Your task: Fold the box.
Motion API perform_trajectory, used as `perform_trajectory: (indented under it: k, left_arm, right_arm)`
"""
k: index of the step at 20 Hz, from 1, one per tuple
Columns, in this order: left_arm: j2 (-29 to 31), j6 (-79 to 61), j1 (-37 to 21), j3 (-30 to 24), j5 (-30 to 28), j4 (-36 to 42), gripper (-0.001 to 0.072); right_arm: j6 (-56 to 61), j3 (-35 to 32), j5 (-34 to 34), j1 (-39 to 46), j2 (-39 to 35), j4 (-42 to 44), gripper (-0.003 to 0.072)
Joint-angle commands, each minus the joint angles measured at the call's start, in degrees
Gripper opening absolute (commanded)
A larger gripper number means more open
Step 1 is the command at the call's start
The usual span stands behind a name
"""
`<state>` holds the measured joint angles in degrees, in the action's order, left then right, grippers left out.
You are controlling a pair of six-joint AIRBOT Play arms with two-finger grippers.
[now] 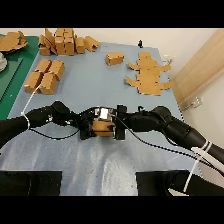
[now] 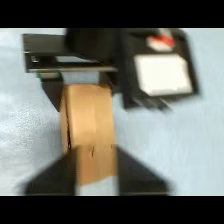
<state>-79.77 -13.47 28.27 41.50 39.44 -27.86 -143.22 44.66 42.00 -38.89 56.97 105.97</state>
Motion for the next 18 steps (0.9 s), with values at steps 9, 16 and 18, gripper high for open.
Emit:
perform_trajectory:
  k: [9,16,18]
  left_arm:
    - [0.0,0.0,0.0,0.0,0.0,0.0,0.0445]
    - [0.0,0.0,0.0,0.0,0.0,0.0,0.0445]
    - [0.0,0.0,0.0,0.0,0.0,0.0,0.0445]
  right_arm:
    - [58.1,-18.9,-10.4,-0.1,-11.6,35.5,-0.0002]
    - [60.7,-15.5,-27.3,-0.2,-4.8,43.1,-0.0002]
    - [60.9,-14.3,-27.8,-0.2,-1.3,43.5,-0.0002]
